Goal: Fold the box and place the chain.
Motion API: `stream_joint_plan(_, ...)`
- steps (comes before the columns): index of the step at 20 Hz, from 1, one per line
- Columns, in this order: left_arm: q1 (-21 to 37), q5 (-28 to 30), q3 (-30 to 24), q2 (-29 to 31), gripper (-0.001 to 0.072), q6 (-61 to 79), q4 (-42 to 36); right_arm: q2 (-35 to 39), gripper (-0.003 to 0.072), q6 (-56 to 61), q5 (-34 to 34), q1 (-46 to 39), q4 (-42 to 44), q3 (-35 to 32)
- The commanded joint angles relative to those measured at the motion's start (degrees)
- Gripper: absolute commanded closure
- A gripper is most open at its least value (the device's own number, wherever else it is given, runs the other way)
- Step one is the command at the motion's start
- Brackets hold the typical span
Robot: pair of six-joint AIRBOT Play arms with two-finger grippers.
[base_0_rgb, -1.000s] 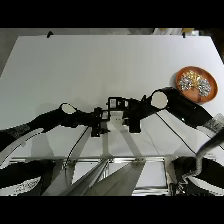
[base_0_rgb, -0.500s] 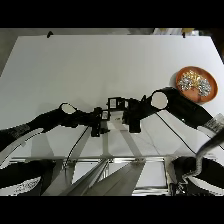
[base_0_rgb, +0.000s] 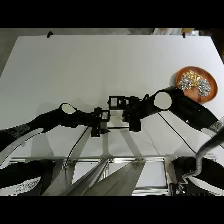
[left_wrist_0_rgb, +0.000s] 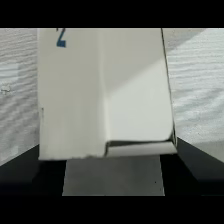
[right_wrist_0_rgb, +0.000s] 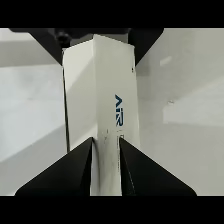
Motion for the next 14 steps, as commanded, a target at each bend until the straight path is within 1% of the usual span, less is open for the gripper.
stream_joint_plan(1,0.0,0.1,0.0,0.0,0.0384,0.0,-0.1,-1.5,0.0532,0.2,-1.3,0.1,0.1,-0.1)
stream_joint_plan(6,0.0,0.1,0.0,0.0,0.0384,0.0,-0.1,-1.9,0.0527,0.4,-0.9,0.1,2.7,-0.4)
stream_joint_plan(9,0.0,0.1,0.0,0.0,0.0384,0.0,-0.1,-1.9,0.0527,0.1,-1.7,0.1,3.6,-2.7)
stream_joint_plan(13,0.0,0.1,0.0,0.0,0.0384,0.0,-0.1,-1.6,0.0517,-0.1,0.0,0.1,3.9,-3.4)
stream_joint_plan(14,0.0,0.1,0.0,0.0,0.0384,0.0,-0.1,-1.4,0.0449,-0.4,0.4,0.1,3.9,-3.4)
